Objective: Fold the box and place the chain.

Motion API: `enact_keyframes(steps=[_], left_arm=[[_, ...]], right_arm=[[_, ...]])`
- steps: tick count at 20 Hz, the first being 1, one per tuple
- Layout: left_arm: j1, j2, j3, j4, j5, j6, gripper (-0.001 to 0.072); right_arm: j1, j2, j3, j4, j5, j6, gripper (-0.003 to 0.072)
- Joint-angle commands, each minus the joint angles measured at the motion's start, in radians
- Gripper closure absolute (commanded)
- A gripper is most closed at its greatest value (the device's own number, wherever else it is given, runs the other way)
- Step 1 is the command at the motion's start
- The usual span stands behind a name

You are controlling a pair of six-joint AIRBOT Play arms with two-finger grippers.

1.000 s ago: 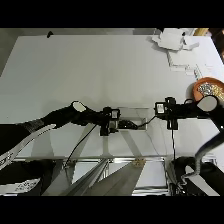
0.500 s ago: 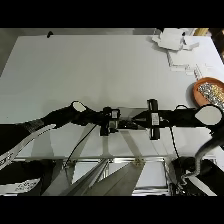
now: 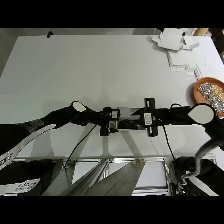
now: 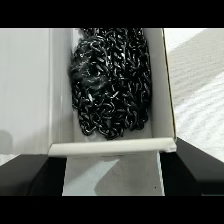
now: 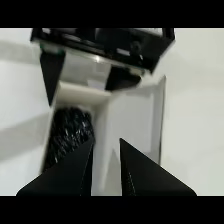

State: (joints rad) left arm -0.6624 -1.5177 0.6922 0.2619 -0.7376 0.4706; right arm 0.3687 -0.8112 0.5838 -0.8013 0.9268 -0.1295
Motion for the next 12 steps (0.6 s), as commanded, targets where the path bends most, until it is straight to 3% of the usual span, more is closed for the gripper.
enact_keyframes(steps=[1, 5, 12], left_arm=[[0.000, 0.000, 0.000, 0.000, 0.000, 0.000, 0.0390], [0.000, 0.000, 0.000, 0.000, 0.000, 0.000, 0.0390], [0.000, 0.000, 0.000, 0.000, 0.000, 0.000, 0.0390]], right_arm=[[-0.134, 0.043, 0.016, -0.188, 0.106, 0.003, 0.0496], [-0.293, -0.016, -0.019, -0.279, 0.138, -0.006, 0.0497], [-0.293, -0.230, -0.044, -0.177, 0.129, -0.117, 0.0447]])
